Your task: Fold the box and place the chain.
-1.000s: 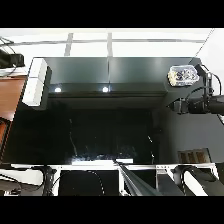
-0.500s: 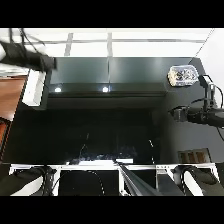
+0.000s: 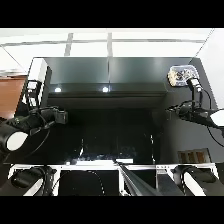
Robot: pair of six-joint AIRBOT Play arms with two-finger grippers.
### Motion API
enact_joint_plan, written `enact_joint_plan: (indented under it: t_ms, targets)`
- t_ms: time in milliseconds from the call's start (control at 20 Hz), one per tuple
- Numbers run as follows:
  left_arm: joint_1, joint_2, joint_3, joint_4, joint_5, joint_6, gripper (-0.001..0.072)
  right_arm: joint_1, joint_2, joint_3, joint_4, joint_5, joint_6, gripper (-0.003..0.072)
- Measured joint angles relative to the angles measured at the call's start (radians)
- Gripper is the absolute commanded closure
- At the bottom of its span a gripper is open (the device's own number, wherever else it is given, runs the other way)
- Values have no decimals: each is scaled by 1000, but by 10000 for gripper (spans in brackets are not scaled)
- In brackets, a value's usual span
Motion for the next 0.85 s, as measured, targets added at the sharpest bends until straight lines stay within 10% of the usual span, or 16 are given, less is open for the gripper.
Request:
enact_joint_plan:
  t_ms: [850]
  targets:
    - [6,48,-61,14,35,-14,684,10,-20,-3,13,-31,-1,675]
